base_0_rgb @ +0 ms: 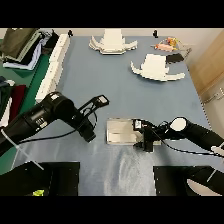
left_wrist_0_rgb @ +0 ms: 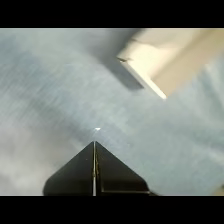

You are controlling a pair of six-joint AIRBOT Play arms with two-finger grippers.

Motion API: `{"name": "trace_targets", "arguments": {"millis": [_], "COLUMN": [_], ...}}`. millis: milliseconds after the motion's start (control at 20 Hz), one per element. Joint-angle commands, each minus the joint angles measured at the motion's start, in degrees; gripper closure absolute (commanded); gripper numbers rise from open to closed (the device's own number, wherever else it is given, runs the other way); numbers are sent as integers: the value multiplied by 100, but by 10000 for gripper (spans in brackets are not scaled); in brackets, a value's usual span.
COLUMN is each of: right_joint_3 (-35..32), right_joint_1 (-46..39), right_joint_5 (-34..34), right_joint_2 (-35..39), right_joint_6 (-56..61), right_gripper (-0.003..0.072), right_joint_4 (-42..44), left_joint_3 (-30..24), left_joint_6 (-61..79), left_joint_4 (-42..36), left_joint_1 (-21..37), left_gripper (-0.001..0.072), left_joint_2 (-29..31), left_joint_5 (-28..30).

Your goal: Fold the box.

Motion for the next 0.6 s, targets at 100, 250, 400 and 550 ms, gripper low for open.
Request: {"name": "trace_targets", "arguments": {"millis": [100, 250, 400, 550], "right_joint_3": [4, 4, 4, 4], "right_joint_1": [2, 2, 2, 2], "right_joint_5": [2, 0, 0, 0], "right_joint_2": [4, 4, 4, 4], "right_joint_6": [2, 2, 2, 2], "right_gripper": [196, 196, 197, 196], "right_joint_4": [2, 2, 2, 2], "left_joint_3": [-1464, -1971, -2159, -2162], "left_joint_6": [4000, 5386, 7246, 7982], "left_joint_4": [-1895, -2387, -3644, -4647], "left_joint_1": [682, 680, 680, 680], "left_gripper": [7, 8, 7, 8], "left_joint_2": [452, 348, 92, -299], "left_joint_5": [1915, 2752, 2968, 3051]}}
